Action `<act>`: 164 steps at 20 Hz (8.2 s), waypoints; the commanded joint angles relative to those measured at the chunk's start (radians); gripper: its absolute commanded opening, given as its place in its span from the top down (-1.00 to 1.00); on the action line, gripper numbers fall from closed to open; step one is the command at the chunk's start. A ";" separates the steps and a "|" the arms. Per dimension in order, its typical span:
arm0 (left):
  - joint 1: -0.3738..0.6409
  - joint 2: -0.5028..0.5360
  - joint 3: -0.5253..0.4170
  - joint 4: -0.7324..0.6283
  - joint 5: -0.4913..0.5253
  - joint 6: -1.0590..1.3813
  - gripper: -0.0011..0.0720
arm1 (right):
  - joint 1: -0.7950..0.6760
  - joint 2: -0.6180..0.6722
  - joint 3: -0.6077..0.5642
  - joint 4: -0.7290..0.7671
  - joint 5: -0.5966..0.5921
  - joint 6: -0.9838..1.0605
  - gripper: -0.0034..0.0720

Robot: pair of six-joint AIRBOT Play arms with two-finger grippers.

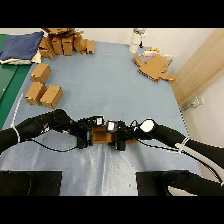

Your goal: Fold the box.

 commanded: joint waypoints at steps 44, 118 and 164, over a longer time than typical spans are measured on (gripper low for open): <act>-0.014 0.000 -0.001 -0.087 -0.016 0.099 0.18 | 0.001 0.002 0.001 -0.015 -0.005 0.020 -0.72; -0.012 0.062 -0.034 0.091 0.030 0.035 0.18 | -0.001 0.373 0.031 -0.756 0.261 1.495 0.90; -0.013 0.054 -0.034 0.132 0.032 -0.043 0.10 | 0.000 0.201 0.052 0.216 0.005 0.807 0.91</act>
